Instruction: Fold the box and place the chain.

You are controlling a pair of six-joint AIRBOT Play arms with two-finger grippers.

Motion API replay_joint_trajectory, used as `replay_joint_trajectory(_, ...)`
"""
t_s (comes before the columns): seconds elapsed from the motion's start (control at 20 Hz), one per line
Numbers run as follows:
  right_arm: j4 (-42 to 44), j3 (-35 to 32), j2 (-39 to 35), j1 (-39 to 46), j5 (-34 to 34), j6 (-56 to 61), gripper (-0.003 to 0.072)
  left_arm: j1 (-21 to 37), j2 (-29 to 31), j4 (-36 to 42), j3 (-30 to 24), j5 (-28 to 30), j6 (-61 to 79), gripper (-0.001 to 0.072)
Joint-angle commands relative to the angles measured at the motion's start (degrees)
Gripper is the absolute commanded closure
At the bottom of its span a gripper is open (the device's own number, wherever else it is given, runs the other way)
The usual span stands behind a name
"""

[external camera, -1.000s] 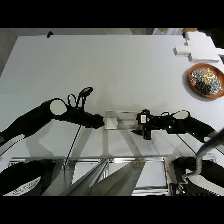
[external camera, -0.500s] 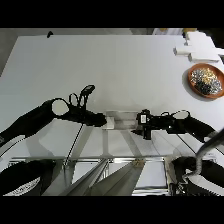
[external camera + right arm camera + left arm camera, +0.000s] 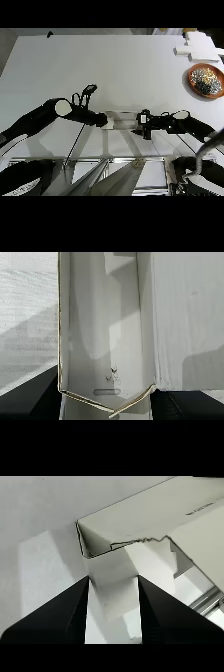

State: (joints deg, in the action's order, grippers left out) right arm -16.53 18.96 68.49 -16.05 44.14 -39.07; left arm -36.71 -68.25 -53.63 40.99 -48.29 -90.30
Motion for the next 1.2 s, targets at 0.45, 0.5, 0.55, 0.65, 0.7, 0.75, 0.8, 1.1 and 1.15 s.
replay_joint_trajectory(0.45,0.0,0.02,-0.04,-0.02,0.0,0.0,0.0246,-7.54,-6.34,-13.11,9.35,-2.71,-16.26,0.0368)
replay_joint_trajectory(0.5,-0.02,0.02,-0.04,-0.02,0.02,0.0,0.0246,-8.02,-6.91,-13.92,9.94,-2.8,-17.35,0.0368)
replay_joint_trajectory(0.55,-0.02,0.02,-0.04,-0.02,0.0,0.0,0.0246,-8.39,-7.34,-14.6,10.45,-3.19,-18.47,0.0368)
replay_joint_trajectory(0.65,-0.02,0.0,-0.04,-0.02,0.0,0.0,0.0246,-8.74,-7.74,-16.76,10.82,-4.2,-21.46,0.0368)
replay_joint_trajectory(0.7,-0.02,0.02,-0.04,-0.02,0.02,0.0,0.0246,-8.87,-7.76,-17.92,10.82,-4.76,-23.41,0.0368)
replay_joint_trajectory(0.75,-0.02,0.02,-0.04,-0.02,0.0,0.0,0.0246,-8.87,-7.76,-18.38,10.82,-5.35,-24.52,0.0368)
replay_joint_trajectory(0.8,-0.02,0.02,-0.02,-0.02,0.0,0.0,0.0246,-8.87,-7.76,-18.53,10.82,-5.75,-25.57,0.0368)
replay_joint_trajectory(1.1,-0.02,0.02,-0.04,-0.02,0.0,0.0,0.0246,-10.93,-8.41,-25.07,12.63,-8.37,-34.14,0.0372)
replay_joint_trajectory(1.15,-0.02,0.02,-0.04,-0.02,0.0,0.0,0.0246,-11.39,-9.07,-26.88,14.25,-10.19,-35.23,0.0373)
